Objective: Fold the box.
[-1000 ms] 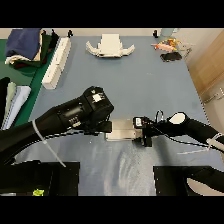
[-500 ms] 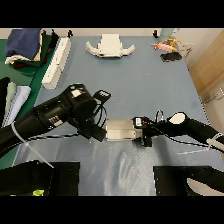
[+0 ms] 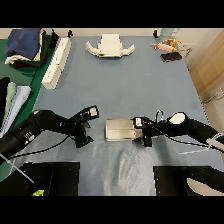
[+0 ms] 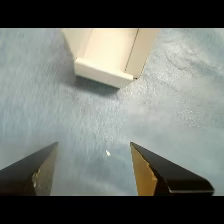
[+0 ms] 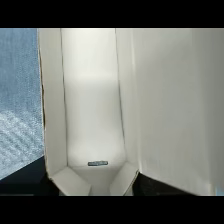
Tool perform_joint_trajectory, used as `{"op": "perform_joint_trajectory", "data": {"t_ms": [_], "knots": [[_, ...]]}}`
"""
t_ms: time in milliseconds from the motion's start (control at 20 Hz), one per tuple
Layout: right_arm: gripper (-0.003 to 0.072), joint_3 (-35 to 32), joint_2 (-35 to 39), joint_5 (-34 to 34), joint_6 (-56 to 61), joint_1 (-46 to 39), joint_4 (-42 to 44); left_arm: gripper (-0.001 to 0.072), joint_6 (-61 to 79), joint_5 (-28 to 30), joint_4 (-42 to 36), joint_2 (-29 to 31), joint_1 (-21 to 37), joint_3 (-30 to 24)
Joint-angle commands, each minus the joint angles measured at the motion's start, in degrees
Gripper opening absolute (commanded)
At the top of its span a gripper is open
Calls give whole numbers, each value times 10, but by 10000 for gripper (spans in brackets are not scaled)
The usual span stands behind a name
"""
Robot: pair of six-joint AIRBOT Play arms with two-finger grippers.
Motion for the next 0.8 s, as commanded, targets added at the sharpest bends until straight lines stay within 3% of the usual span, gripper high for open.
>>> {"op": "perform_joint_trajectory", "data": {"t_ms": [0, 200, 400, 750], "knots": [[508, 0, 0, 0, 0, 0, 0, 693, 341, 110, -195, -26, 28, -74], [508, 0, 0, 0, 0, 0, 0, 693, 477, 128, -352, -114, 2, -68], [508, 0, 0, 0, 0, 0, 0, 693, 470, 133, -357, -161, -2, -47], [508, 0, 0, 0, 0, 0, 0, 693, 475, 115, -370, -187, -16, -36]]}}
